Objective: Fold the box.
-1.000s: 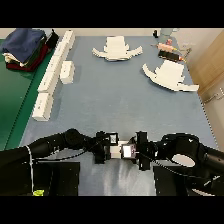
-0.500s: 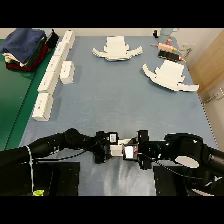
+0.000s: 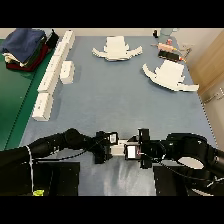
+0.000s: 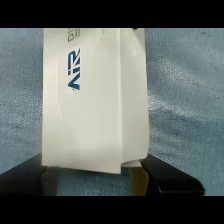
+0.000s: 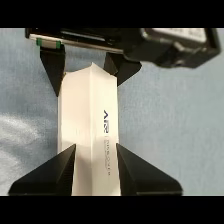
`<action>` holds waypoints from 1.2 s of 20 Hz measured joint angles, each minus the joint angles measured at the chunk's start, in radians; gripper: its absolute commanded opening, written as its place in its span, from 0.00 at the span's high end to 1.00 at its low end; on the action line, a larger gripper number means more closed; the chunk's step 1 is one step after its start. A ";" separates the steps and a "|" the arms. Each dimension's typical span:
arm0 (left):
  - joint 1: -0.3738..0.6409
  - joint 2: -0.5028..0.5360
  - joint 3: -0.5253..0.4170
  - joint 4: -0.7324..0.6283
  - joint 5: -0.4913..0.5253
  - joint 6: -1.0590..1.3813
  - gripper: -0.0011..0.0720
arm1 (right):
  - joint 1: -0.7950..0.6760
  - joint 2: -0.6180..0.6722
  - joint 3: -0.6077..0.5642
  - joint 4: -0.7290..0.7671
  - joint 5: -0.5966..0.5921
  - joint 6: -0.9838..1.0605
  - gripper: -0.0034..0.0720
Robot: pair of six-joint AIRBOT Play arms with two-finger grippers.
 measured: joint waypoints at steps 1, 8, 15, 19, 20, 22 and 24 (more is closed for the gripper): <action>0.000 0.000 0.000 0.000 0.000 0.000 0.35 | 0.000 0.000 0.000 -0.002 -0.005 -0.002 0.48; 0.000 0.000 0.000 -0.001 0.001 -0.001 0.35 | 0.000 -0.018 0.000 -0.026 -0.011 -0.007 0.68; 0.000 0.000 0.000 -0.001 0.002 0.000 0.35 | 0.000 -0.023 0.000 -0.024 -0.004 -0.008 0.68; 0.000 0.000 0.000 0.000 0.002 0.001 0.35 | 0.000 -0.036 0.000 0.019 0.005 -0.008 0.68; 0.000 0.000 0.000 0.001 0.002 0.002 0.35 | 0.000 -0.044 0.000 0.027 0.006 -0.009 0.68; 0.000 0.000 0.000 0.001 0.002 0.001 0.35 | 0.000 -0.061 0.000 0.045 0.009 -0.010 0.68; 0.000 0.000 0.000 0.001 0.002 0.002 0.35 | -0.001 -0.073 0.000 0.062 0.010 -0.011 0.68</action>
